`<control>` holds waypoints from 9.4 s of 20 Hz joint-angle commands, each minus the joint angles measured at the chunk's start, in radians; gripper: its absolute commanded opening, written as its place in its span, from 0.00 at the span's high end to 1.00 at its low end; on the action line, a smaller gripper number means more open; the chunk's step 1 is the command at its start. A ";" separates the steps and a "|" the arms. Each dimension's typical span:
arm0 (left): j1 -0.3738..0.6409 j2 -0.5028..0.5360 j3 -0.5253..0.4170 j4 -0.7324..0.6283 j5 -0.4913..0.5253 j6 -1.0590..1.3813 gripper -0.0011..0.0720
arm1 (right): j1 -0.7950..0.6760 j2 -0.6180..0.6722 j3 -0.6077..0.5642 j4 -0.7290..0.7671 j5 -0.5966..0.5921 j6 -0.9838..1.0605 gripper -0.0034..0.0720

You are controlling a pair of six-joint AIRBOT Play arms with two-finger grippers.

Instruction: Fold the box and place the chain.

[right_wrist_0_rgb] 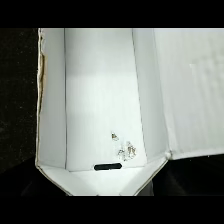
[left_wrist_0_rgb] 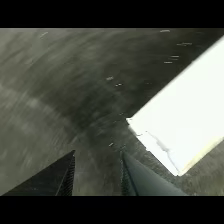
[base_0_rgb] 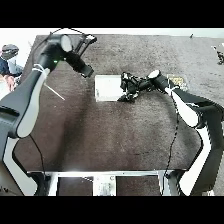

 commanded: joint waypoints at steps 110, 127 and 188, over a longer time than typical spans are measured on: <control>0.105 -0.268 -0.281 -0.761 0.035 1.273 0.34 | -0.029 0.061 0.001 -0.159 0.009 0.064 0.00; 0.105 -0.268 -0.281 -0.761 0.035 1.273 0.34 | 0.026 0.136 0.000 0.135 -0.205 0.135 0.94; 0.105 -0.268 -0.282 -0.761 0.037 1.273 0.34 | 0.103 0.153 -0.145 -0.130 -0.219 0.102 0.65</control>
